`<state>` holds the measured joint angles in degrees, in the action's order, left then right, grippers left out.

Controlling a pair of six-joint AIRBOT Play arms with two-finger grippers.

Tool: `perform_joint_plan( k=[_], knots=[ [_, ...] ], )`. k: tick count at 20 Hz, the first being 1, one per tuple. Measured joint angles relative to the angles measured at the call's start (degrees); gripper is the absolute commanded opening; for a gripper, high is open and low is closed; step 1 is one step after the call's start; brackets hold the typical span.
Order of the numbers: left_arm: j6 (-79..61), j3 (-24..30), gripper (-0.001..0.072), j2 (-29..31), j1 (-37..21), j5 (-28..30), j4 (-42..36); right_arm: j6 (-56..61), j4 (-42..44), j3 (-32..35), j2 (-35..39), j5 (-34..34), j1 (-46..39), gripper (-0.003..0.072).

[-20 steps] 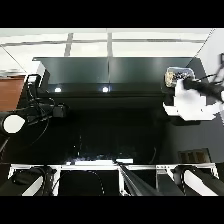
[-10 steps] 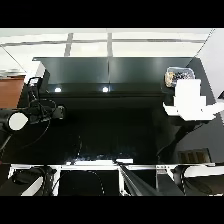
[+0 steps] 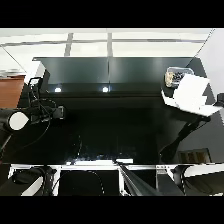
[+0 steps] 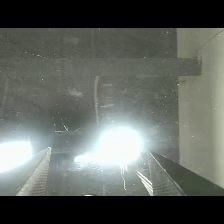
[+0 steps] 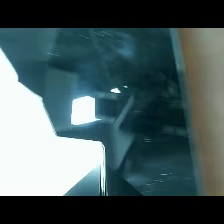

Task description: Fold the box and place the chain.

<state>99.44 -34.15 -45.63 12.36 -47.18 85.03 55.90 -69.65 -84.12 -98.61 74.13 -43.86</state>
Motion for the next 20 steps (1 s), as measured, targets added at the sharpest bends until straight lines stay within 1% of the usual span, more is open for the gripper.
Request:
perform_joint_plan(
  k=[3,5,7,8,9,11,13,14,16,18,19,20],
  knots=[
    [0.1,0.0,0.0706,0.0,0.0,0.0,-0.9,-2.6,8.3,3.7,4.8,3.0,0.4,0.0011],
    [0.1,0.0,0.0706,0.0,0.0,0.0,-1.6,-5.0,15.2,8.6,9.1,6.2,1.4,0.0011],
    [0.1,0.0,0.0706,0.0,0.0,0.1,-2.4,-7.8,22.3,15.5,14.2,9.0,3.2,0.0011],
    [0.1,0.0,0.0694,0.0,0.0,0.3,-2.6,-9.5,26.1,19.8,17.4,9.6,4.5,0.0011],
    [0.1,0.0,0.0675,0.0,0.0,0.5,-2.8,-11.0,30.1,24.5,20.7,8.6,5.8,0.0011],
    [0.0,0.0,0.0676,0.0,0.0,1.4,-3.1,-14.1,38.7,35.1,28.2,4.5,9.7,0.001],
    [-0.1,0.0,0.0677,-0.3,0.0,3.5,-3.4,-17.3,47.6,45.9,35.4,-2.1,16.1,0.0011],
    [-0.1,0.0,0.0679,-0.6,0.0,4.7,-3.9,-18.5,51.3,50.7,38.3,-6.4,20.1,0.0011],
    [-1.0,0.0,0.071,-2.3,0.0,6.7,-7.0,-19.9,56.5,57.7,41.9,-15.0,28.5,0.0011],
    [-6.8,-0.3,0.071,-5.6,-0.1,7.4,-14.9,-20.8,59.7,61.7,43.8,-22.2,37.0,0.0011],
    [-11.9,-0.7,0.071,-8.2,-0.4,6.7,-20.4,-21.0,61.0,62.9,44.5,-25.2,40.9,0.0011],
    [-18.0,-1.4,0.071,-11.0,-1.2,4.3,-26.4,-21.2,61.8,63.7,44.9,-27.7,44.1,0.0011]
  ],
)
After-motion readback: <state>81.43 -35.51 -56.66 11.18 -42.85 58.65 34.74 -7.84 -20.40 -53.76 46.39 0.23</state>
